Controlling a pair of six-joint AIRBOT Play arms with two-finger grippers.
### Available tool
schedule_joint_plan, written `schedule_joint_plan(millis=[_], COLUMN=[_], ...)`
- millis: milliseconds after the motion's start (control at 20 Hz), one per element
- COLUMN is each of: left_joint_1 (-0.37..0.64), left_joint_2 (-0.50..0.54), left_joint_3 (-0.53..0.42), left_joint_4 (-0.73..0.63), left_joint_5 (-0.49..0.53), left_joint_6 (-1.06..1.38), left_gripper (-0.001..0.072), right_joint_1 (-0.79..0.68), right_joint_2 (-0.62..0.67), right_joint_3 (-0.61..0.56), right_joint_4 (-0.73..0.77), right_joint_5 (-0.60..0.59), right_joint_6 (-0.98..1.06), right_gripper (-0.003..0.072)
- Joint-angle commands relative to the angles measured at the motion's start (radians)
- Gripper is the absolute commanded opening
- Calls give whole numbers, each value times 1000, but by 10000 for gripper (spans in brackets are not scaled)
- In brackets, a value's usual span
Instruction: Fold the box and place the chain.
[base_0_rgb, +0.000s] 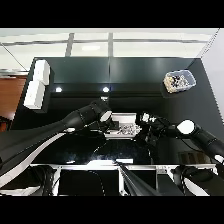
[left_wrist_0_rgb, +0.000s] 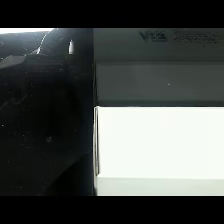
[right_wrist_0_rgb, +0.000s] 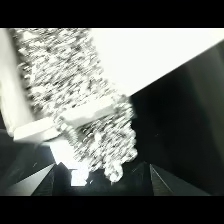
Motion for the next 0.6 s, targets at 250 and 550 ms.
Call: schedule_joint_plan(millis=[250,550], left_joint_1=[1,1], left_joint_2=[0,0], left_joint_3=[1,1], left_joint_4=[0,0], left_joint_5=[19,19], left_joint_6=[0,0], left_gripper=[32,32], right_joint_1=[11,11], right_joint_2=[-54,-73], right_joint_3=[-4,-4], right_joint_4=[81,81], right_joint_5=[-48,-54], right_joint_6=[-61,-61], right_gripper=[720,488])
